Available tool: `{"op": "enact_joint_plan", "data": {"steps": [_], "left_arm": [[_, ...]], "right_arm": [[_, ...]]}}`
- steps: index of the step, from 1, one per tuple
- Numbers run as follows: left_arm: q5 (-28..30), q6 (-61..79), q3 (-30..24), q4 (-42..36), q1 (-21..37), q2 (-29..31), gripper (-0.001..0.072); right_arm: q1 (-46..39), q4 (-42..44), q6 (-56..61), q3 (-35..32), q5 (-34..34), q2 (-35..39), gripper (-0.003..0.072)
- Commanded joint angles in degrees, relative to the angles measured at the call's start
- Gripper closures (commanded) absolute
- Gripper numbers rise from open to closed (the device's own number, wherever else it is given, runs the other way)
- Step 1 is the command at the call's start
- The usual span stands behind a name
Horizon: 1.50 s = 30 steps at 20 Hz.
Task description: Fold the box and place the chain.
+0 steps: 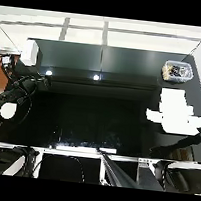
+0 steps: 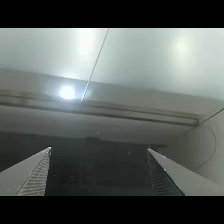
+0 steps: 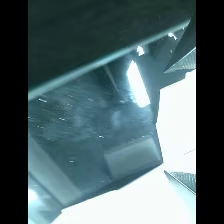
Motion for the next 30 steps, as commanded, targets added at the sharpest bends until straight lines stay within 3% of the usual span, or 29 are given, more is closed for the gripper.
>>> {"op": "enact_joint_plan", "data": {"steps": [1,3,6,7,12,15,18,21,25,28,30], "left_arm": [[2.4,0.0,0.0,0.0,0.0,0.0,-0.0004],[4.2,0.0,0.0,0.0,0.0,0.0,-0.0004],[5.0,0.0,0.0,0.0,0.0,0.0,-0.0004],[5.0,0.0,0.0,0.0,0.0,0.0,-0.0004],[5.0,0.0,0.0,0.0,0.0,0.0,-0.0003],[4.9,0.0,0.0,0.0,0.0,0.0,-0.0003],[4.0,0.0,0.0,-0.3,-0.1,0.0,-0.0003],[0.3,0.0,0.0,-5.3,-3.1,-0.1,-0.0002],[-12.0,0.1,3.9,-12.5,-10.2,-5.2,0.0017],[-24.3,5.3,12.9,-17.8,-10.3,-14.5,0.0019],[-31.9,17.6,18.3,-30.4,-8.6,-21.7,0.0018]], "right_arm": [[-0.1,-1.8,-1.6,0.5,3.6,-1.2,-0.0025],[-0.1,-1.4,-1.6,0.5,3.8,-0.9,0.0235],[1.3,-1.7,-2.1,0.1,4.6,0.9,0.0503],[2.3,-1.6,-3.6,-0.4,4.9,1.9,0.0674],[10.9,1.2,-4.0,-5.3,3.2,8.9,0.0674],[16.5,12.2,-4.3,-10.9,1.3,14.8,0.0674],[22.5,25.1,-9.0,-23.1,-4.4,24.5,0.0674],[31.6,32.4,-13.7,-40.9,-14.4,37.4,0.0674],[48.3,36.3,-13.9,-57.7,-34.4,47.5,0.0674],[59.4,37.7,-13.9,-59.9,-40.4,47.5,0.0673],[65.1,37.6,-13.8,-59.9,-43.9,47.5,0.0674]]}}
